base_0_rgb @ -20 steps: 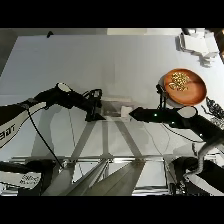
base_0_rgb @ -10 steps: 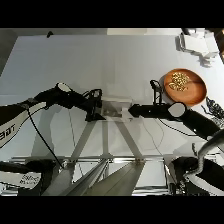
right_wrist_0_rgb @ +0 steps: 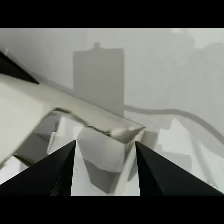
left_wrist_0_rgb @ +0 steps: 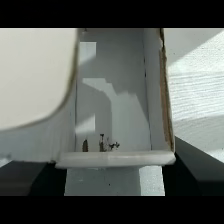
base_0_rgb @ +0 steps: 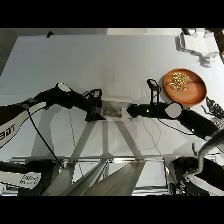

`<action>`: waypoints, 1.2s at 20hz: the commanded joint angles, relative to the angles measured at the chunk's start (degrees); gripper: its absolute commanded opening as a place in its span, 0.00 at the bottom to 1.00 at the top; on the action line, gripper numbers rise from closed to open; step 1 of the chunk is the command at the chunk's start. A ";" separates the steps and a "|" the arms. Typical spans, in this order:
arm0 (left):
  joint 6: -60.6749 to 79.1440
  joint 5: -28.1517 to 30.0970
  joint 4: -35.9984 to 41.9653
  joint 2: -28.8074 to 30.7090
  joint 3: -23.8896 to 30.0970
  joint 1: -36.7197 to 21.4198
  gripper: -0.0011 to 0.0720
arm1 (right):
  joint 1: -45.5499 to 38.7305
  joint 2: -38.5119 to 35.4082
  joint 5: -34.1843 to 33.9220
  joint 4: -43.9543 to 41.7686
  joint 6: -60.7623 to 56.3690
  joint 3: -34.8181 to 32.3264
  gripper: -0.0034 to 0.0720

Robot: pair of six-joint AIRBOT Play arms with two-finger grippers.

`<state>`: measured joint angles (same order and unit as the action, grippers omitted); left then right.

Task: Fold the box and place the chain.

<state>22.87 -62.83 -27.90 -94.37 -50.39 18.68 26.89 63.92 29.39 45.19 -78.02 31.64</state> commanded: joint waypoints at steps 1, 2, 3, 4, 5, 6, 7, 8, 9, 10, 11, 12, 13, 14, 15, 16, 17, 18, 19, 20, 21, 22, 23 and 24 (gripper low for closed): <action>-0.02 0.00 0.00 0.00 -0.02 -0.02 0.17 | 0.90 0.00 0.59 1.66 0.07 0.70 0.60; -0.02 0.00 0.00 0.00 -0.02 -0.02 0.17 | 0.90 0.00 1.62 3.82 0.04 0.70 0.60; -0.02 0.00 0.00 0.00 -0.02 -0.02 0.17 | 0.90 0.00 2.84 6.56 0.04 0.70 0.60; -0.02 0.00 0.00 0.00 -0.02 -0.02 0.17 | 0.90 0.00 3.93 9.62 0.02 0.70 0.60; -0.02 0.00 0.00 0.02 -0.02 -0.02 0.17 | 0.90 0.00 4.33 12.31 -0.20 0.70 0.60; -0.02 0.00 0.00 0.00 -0.02 -0.02 0.17 | 0.90 0.02 4.04 13.70 -0.72 0.70 0.60; -0.02 0.00 0.00 0.00 -0.02 -0.02 0.17 | 0.90 0.02 3.39 14.88 -2.05 0.70 0.60; -0.02 0.00 0.00 0.00 -0.02 -0.02 0.17 | 0.90 0.02 2.62 15.78 -3.32 0.70 0.60; -0.02 0.00 0.00 0.02 -0.02 -0.02 0.17 | 0.90 0.02 2.21 16.20 -4.11 0.70 0.60; -0.02 0.00 0.00 0.00 -0.02 -0.02 0.17 | 0.90 0.02 2.16 16.24 -4.31 0.72 0.60; -0.02 0.00 0.00 0.00 -0.02 -0.02 0.17 | 0.90 0.00 2.82 16.13 -4.31 0.87 0.63; -0.02 0.02 0.00 0.00 -0.02 -0.02 0.17 | 0.90 0.02 4.33 16.06 -4.33 1.33 0.69; -0.02 0.00 0.00 0.00 -0.02 -0.02 0.17 | 0.90 0.02 6.40 16.11 -4.33 2.05 0.69; -0.02 0.02 0.00 0.00 -0.02 -0.02 0.17 | 0.90 0.02 8.83 16.06 -5.03 2.86 0.69; -0.02 0.00 0.00 0.00 -0.02 -0.02 0.17 | 0.90 0.02 10.67 16.09 -7.37 3.56 0.69; -0.02 0.00 0.00 0.00 -0.02 -0.02 0.17 | 0.90 0.02 11.87 16.09 -10.47 4.15 0.69; -0.02 0.02 0.00 0.02 -0.02 -0.02 0.17 | 0.90 0.02 12.35 16.04 -13.31 4.57 0.69; -0.02 0.00 0.00 0.00 -0.02 -0.02 0.17 | 1.22 0.02 12.57 16.17 -15.61 4.96 0.69; -0.02 0.02 0.00 0.02 -0.02 -0.02 0.17 | 1.95 0.02 12.50 16.26 -16.33 5.35 0.69; -0.02 0.00 0.00 0.00 -0.02 -0.02 0.17 | 2.86 0.04 12.11 16.26 -16.52 5.73 0.69; -0.02 0.00 0.00 0.00 -0.02 -0.02 0.17 | 3.91 0.42 11.74 16.26 -16.79 6.32 0.69; -0.02 0.00 0.00 0.00 -0.02 -0.02 0.17 | 4.63 1.40 11.82 16.26 -17.64 7.13 0.69; -0.02 0.00 0.00 0.00 -0.02 -0.02 0.17 | 5.29 2.95 12.09 16.26 -18.95 8.20 0.69; -0.02 0.02 0.00 0.00 -0.02 -0.02 0.17 | 5.88 4.81 12.63 16.26 -20.17 9.25 0.69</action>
